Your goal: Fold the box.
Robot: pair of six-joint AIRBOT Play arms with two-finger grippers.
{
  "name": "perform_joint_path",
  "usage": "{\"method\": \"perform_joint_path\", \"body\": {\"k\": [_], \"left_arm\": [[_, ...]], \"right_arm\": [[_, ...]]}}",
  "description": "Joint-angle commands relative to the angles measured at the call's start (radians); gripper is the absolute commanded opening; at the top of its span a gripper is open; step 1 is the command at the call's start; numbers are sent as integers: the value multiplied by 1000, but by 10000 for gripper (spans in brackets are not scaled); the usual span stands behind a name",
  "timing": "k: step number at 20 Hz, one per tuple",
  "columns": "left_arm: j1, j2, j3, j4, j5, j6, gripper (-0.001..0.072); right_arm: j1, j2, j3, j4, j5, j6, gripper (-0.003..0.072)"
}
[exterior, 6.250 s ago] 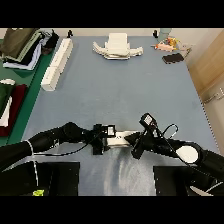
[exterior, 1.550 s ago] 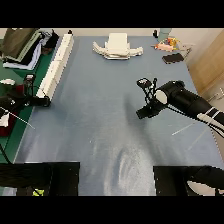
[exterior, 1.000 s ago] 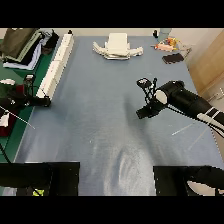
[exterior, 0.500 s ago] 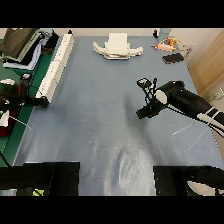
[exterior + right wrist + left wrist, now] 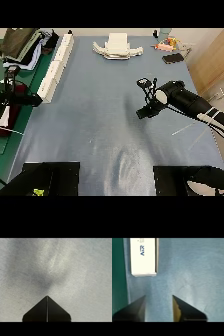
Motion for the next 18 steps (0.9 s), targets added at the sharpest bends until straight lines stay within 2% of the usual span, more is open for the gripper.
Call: {"method": "perform_joint_path", "body": {"k": [1,4,6,8,10,12,18], "left_arm": [[-104,107,11,-13,-129,-78,27],[-288,97,77,-11,-146,-183,16],[-388,34,162,-4,-155,-285,16],[-456,-49,252,-5,-205,-353,16],[-510,-126,313,-6,-247,-398,16],[-554,-172,326,-20,-246,-397,16],[-600,-203,325,-24,-232,-394,16]], "right_arm": [[0,-1,1,0,0,0,5],[0,-1,1,0,0,0,5],[0,-1,1,0,0,0,5],[0,-1,1,0,0,0,5],[0,-1,1,0,0,0,5],[0,-1,1,0,0,0,5],[0,-1,1,0,0,0,5]]}}
